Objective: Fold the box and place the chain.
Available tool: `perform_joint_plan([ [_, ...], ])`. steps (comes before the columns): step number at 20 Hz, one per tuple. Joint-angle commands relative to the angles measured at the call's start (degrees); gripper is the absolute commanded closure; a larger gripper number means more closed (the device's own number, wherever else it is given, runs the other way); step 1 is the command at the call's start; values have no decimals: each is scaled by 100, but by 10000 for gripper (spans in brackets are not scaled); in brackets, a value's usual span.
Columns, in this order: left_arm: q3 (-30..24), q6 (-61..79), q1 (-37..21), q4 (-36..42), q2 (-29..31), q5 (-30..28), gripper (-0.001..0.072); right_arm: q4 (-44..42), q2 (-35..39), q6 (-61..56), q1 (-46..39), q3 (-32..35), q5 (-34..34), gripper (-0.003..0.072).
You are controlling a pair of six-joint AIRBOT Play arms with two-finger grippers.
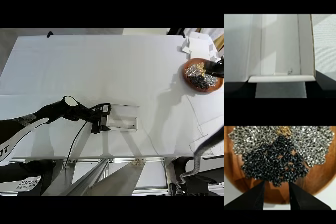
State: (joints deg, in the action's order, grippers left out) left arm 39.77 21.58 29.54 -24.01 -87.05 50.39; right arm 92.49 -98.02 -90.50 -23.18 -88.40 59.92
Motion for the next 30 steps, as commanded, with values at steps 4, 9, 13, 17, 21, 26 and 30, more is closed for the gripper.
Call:
perform_joint_plan([
  [4,7,0,-4,-2,2,-2,502,-127,-704,-81,-52,-111,-389,392],
  [9,7,0,-4,-2,2,0,502,-125,-723,-122,-162,-111,-271,394],
  [13,7,0,-4,0,2,-2,502,-125,-726,-205,-264,-111,-221,395],
  [17,7,0,-4,0,2,-2,502,-190,-778,-197,-264,-111,-315,395],
  [21,7,0,-4,0,2,-2,502,-444,-984,-37,-264,-111,-323,409],
  [26,7,0,-4,-2,2,0,502,-420,-811,278,-264,-111,-378,665],
  [30,7,0,-4,0,2,0,502,-422,-289,702,-264,-111,-323,665],
])
